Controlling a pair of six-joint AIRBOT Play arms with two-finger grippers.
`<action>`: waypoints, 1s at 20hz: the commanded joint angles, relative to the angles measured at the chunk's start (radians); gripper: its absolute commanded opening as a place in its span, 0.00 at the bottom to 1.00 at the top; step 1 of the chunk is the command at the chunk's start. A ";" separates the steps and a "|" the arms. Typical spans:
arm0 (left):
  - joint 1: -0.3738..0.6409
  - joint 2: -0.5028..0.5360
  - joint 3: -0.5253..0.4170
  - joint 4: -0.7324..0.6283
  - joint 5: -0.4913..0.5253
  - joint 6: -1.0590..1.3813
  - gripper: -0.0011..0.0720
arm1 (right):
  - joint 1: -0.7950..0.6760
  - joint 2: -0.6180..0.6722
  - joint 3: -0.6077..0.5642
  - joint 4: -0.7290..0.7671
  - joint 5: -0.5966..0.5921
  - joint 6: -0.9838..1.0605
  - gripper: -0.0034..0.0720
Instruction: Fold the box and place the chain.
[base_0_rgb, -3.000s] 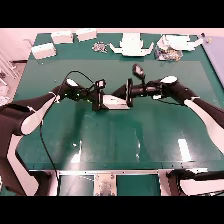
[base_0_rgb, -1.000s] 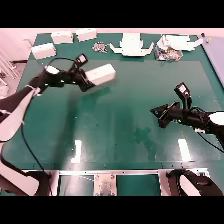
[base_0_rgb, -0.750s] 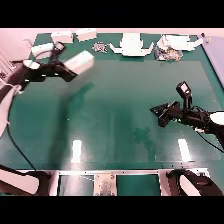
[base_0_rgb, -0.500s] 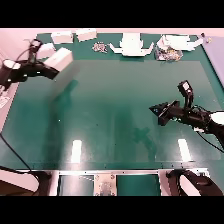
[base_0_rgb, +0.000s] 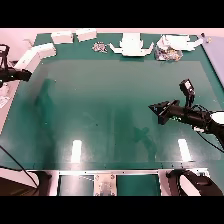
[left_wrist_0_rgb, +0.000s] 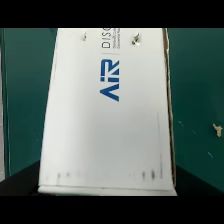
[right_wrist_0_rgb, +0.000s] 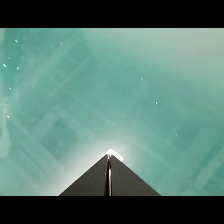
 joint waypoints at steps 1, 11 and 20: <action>0.019 -0.053 0.000 -0.023 0.029 -0.006 0.04 | 0.001 0.000 0.000 0.034 0.000 0.000 0.06; 0.019 -0.144 -0.005 -0.043 0.176 -0.176 0.04 | 0.001 0.000 0.000 0.041 -0.003 0.000 0.06; 0.019 -0.133 -0.005 -0.043 0.109 -0.072 1.00 | 0.001 0.000 0.000 0.041 -0.018 -0.001 0.24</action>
